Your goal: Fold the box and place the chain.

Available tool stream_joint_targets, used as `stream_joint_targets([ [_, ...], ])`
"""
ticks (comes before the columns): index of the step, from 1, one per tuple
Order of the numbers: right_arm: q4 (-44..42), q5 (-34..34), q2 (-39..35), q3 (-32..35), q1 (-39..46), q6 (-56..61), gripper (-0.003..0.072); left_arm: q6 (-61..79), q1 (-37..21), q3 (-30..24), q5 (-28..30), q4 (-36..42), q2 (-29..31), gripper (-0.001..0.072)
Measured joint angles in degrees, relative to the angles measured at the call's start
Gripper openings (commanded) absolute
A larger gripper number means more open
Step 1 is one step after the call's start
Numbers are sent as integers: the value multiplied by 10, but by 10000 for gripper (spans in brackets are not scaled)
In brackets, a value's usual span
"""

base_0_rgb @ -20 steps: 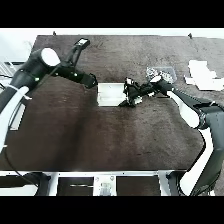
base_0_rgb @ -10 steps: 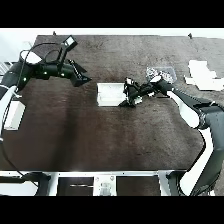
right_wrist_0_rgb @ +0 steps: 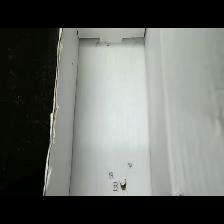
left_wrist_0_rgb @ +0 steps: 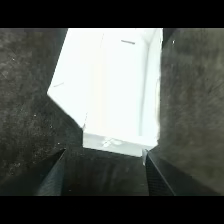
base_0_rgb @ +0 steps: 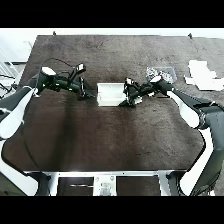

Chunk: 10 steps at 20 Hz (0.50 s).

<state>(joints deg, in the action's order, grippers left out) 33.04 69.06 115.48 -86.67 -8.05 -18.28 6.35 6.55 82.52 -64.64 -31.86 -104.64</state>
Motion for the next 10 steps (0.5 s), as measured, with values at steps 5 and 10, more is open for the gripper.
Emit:
stream_joint_targets([
  [5,0,0,0,0,0,0,583,38,0,52,-16,9,-64,557],
  [10,0,0,0,0,0,0,583,77,0,65,2,14,-82,558],
])
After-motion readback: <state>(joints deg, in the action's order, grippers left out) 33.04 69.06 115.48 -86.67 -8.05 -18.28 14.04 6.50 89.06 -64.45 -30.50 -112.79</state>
